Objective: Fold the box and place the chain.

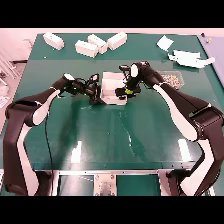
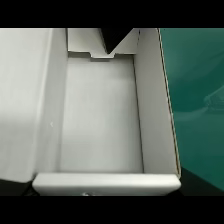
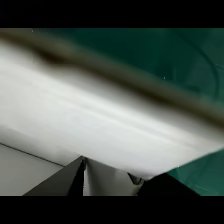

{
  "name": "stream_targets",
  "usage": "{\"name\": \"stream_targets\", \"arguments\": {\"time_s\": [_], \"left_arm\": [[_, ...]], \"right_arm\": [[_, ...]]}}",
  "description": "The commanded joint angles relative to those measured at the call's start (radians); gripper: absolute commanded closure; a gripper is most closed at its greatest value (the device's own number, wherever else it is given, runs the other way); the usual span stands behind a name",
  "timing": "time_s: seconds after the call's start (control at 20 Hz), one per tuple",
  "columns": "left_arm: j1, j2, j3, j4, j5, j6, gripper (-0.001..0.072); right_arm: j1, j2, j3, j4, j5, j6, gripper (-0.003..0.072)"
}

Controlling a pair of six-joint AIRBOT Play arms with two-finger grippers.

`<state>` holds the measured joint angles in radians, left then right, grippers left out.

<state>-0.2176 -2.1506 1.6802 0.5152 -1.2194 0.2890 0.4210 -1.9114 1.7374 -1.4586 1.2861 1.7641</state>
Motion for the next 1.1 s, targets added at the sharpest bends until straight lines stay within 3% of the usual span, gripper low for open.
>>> {"name": "stream_targets", "arguments": {"time_s": [0.0,0.2,0.5,0.7,0.8,0.9,1.0,1.05], "left_arm": [[0.0,0.0,0.0,-0.001,0.004,0.0,0.0118],[0.0,0.0,0.0,-0.001,0.004,0.0,0.0118],[0.0,0.0,0.0,-0.001,0.004,0.0,0.0118],[0.0,0.0,0.0,-0.002,0.004,0.0,0.0118],[0.0,0.0,0.0,-0.002,0.004,0.0,0.0118],[0.0,0.0,0.0,-0.002,0.004,0.0,0.0118],[0.0,0.0,0.0,-0.002,0.004,0.0,0.0118],[0.0,0.0,0.0,-0.002,0.004,0.0,0.0118]], "right_arm": [[0.003,-0.006,0.006,-0.001,0.013,0.017,0.0345],[0.005,-0.017,0.007,-0.001,0.013,0.035,0.043],[0.019,-0.022,0.007,-0.002,0.013,0.058,0.0669],[0.026,-0.022,0.016,-0.01,0.005,0.058,0.0671],[0.026,-0.022,0.031,-0.013,0.005,0.058,0.0381],[0.024,-0.021,0.052,-0.029,0.006,0.058,0.0332],[0.024,-0.021,0.074,-0.076,0.031,0.058,0.0168],[0.024,-0.021,0.083,-0.103,0.055,0.058,0.0147]]}}
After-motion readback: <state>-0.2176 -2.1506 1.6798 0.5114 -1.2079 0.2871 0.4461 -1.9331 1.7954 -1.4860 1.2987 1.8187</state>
